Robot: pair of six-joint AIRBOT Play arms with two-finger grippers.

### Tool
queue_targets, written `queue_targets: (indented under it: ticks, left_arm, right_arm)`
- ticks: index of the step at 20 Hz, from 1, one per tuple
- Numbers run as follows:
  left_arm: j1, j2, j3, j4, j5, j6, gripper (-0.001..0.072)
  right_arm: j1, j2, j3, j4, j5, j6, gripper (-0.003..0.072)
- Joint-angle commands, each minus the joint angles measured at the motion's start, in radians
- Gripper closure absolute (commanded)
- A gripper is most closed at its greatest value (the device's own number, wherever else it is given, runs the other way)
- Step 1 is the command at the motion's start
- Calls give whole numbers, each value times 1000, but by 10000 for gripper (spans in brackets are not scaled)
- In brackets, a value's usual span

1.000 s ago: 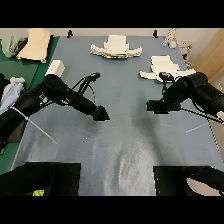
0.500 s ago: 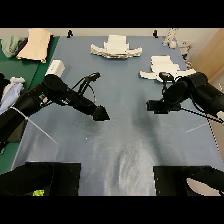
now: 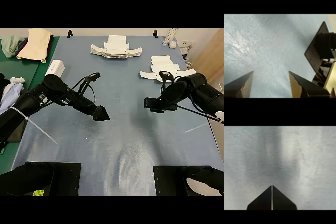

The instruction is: Fold the box.

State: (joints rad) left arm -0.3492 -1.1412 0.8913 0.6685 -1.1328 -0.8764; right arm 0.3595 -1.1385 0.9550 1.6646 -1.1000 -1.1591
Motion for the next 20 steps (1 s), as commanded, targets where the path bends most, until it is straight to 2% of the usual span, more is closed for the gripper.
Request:
queue_targets:
  ticks: [1,2,5,7,10,12,16,17,20]
  left_arm:
    - [0,0,0,0,0,0,19]
    - [0,0,0,0,0,0,19]
    - [0,0,0,0,0,0,19]
    - [0,0,0,0,0,0,19]
    - [0,0,0,0,0,0,19]
    - [0,0,0,0,0,0,19]
    - [0,0,0,0,0,0,19]
    - [0,0,0,0,0,0,19]
    - [0,0,0,0,0,0,19]
  right_arm:
    - [-85,-44,53,27,57,95,479]
    - [-159,-77,108,27,49,93,386]
    - [-442,-227,320,68,45,24,377]
    - [-614,-352,438,142,52,-19,238]
    - [-774,-525,554,342,144,-133,237]
    - [-815,-633,645,418,154,-187,237]
    - [-808,-808,837,444,142,-222,245]
    - [-802,-848,887,452,130,-221,278]
    - [-787,-946,1009,479,60,-221,280]
